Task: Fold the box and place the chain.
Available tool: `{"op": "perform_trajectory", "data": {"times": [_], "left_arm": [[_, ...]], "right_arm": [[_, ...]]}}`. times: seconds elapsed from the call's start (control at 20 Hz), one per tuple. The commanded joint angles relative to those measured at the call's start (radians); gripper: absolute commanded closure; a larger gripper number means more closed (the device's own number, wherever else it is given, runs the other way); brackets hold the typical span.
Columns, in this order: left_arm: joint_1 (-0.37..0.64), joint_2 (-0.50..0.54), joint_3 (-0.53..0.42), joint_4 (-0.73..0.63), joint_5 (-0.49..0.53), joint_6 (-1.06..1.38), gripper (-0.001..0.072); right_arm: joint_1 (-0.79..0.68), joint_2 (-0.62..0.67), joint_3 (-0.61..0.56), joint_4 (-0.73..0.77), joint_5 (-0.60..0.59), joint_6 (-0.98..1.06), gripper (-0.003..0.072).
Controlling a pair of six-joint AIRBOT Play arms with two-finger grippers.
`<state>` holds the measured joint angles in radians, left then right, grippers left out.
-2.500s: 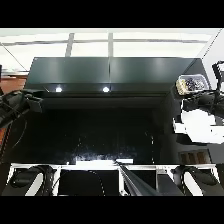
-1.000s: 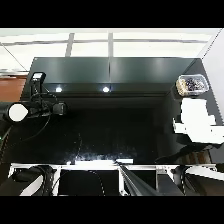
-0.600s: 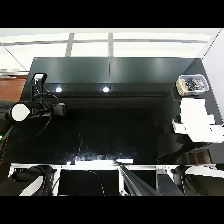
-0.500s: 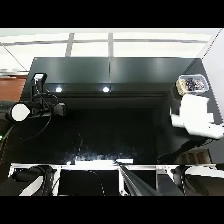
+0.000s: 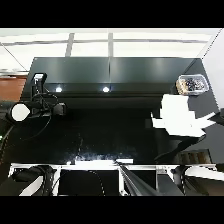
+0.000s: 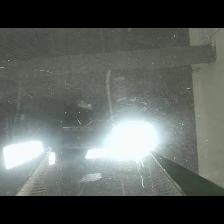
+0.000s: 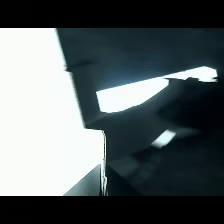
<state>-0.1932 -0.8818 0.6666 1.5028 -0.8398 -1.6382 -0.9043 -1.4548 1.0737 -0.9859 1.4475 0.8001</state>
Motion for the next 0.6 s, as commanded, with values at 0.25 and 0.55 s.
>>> {"op": "perform_trajectory", "data": {"times": [0.25,0.55], "left_arm": [[-0.003,-0.035,0.001,-0.137,0.001,0.019,0.0017],[0.003,-0.153,0.001,-0.551,0.06,0.264,0.0014]], "right_arm": [[0.332,0.346,-0.446,0.684,-0.078,-0.089,0.0676],[0.764,0.684,-0.777,0.713,-0.63,-0.041,0.0676]]}}
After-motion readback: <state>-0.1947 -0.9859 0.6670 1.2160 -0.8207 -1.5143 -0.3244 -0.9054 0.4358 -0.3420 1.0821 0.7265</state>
